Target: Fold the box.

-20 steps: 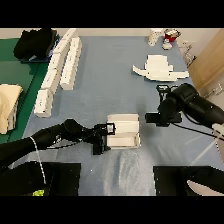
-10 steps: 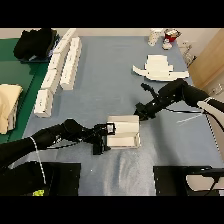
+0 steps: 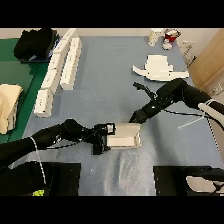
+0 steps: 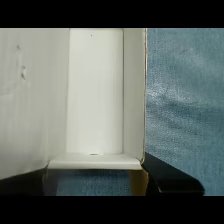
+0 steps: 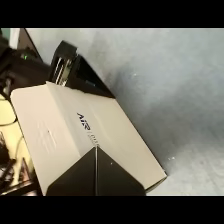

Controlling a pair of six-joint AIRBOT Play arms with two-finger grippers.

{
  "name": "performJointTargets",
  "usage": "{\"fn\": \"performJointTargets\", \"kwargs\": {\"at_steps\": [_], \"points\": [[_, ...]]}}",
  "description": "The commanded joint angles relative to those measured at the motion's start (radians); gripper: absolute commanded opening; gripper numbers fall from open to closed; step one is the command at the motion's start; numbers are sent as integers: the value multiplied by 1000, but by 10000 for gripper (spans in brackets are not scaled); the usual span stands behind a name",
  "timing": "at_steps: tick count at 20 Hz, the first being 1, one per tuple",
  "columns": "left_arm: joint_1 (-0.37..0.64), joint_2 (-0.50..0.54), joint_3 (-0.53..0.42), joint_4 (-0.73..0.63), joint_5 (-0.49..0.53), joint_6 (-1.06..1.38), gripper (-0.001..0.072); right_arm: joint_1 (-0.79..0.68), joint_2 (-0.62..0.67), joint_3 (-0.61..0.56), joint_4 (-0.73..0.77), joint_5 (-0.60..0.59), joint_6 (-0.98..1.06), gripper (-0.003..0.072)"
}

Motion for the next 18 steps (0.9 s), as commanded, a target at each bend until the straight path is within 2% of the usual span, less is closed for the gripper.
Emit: {"fn": "performJointTargets", "kwargs": {"at_steps": [1, 5, 11, 14, 18], "points": [[0, 0, 1, 0, 0, 0, 402, 79, 99, -63, -68, 95, -94, 3], [0, 0, 1, 0, 0, 0, 402, 232, 265, -198, -187, 318, -106, 3], [0, 0, 1, 0, 0, 0, 402, 439, 505, -390, -191, 671, -244, 3], [0, 0, 1, 0, 0, 0, 402, 519, 565, -470, -192, 777, -313, 4], [0, 0, 1, 0, 0, 0, 402, 575, 577, -512, -227, 841, -367, 8]]}}
